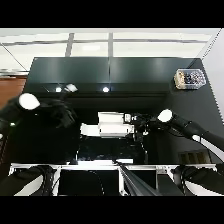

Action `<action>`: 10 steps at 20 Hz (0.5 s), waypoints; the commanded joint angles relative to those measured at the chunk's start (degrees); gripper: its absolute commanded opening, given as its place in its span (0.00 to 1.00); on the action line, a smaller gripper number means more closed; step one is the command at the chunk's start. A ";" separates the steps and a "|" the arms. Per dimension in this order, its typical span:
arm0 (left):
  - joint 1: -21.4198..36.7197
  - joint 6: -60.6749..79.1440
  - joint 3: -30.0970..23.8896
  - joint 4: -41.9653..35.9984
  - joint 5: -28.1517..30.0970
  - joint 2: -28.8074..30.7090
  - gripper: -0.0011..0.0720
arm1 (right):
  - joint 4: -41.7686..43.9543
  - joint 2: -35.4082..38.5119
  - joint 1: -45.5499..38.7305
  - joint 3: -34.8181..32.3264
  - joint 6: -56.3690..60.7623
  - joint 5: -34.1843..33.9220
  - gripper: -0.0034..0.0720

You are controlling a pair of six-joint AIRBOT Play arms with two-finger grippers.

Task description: Fold the box and place the chain.

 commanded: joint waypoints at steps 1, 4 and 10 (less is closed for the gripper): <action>14.69 -26.14 -3.41 -1.07 -6.10 0.22 0.06 | 0.02 -0.02 0.04 -0.04 0.02 0.04 0.37; 19.89 -18.29 -10.27 -16.63 -10.88 -4.35 0.06 | 0.02 -0.04 0.04 -0.04 0.02 0.04 0.37; 9.03 -12.92 -14.19 -29.27 -3.04 -13.40 0.06 | 0.02 -0.04 0.04 -0.04 0.02 0.04 0.37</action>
